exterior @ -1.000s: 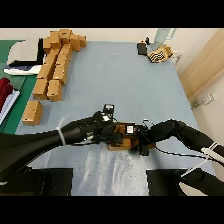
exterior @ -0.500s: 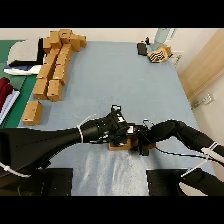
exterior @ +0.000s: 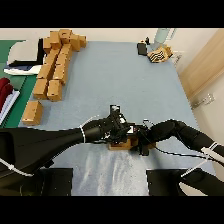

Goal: Fold the box.

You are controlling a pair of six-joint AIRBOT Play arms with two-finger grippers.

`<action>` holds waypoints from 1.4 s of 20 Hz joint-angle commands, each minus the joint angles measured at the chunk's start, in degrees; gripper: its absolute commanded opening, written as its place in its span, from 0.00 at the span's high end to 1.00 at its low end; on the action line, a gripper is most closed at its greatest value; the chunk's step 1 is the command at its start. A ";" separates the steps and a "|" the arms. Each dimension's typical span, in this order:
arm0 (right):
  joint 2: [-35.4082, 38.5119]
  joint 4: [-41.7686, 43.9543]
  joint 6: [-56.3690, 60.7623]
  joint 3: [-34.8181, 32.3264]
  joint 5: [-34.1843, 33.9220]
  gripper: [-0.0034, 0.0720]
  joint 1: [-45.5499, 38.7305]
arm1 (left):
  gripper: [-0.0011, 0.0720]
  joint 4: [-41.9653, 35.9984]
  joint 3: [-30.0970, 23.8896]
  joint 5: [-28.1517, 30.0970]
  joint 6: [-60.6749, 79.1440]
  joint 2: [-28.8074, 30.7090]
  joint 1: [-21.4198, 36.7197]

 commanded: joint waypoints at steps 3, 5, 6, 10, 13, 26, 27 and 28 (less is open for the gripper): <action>0.02 0.00 0.00 0.04 0.02 0.29 0.00 | 0.96 -0.61 0.04 1.38 -2.58 -0.17 -0.13; 0.04 0.00 0.00 0.04 0.02 0.29 0.00 | 0.96 -0.61 0.04 1.40 -2.60 -0.17 -0.24; 0.02 0.00 0.00 0.04 0.02 0.29 0.00 | 0.96 -0.61 0.04 1.40 -2.56 -0.17 -0.24; 0.02 0.00 0.00 0.04 0.02 0.29 0.00 | 0.96 -0.61 0.04 1.38 -2.51 -0.15 -0.24; 0.04 0.00 0.00 0.04 0.02 0.29 0.00 | 0.47 -0.81 0.07 0.55 -2.49 -0.15 -0.24; 0.02 0.00 0.00 0.04 0.02 0.29 0.00 | 0.95 -0.37 0.04 -1.70 -3.39 -0.17 -0.07; 0.02 0.00 0.00 0.04 0.02 0.29 0.00 | 0.96 -0.39 0.04 -1.57 -3.37 -0.17 -0.09; 0.02 0.00 0.00 0.04 0.02 0.29 0.00 | 0.96 -0.39 0.04 -1.57 -3.39 -0.17 -0.09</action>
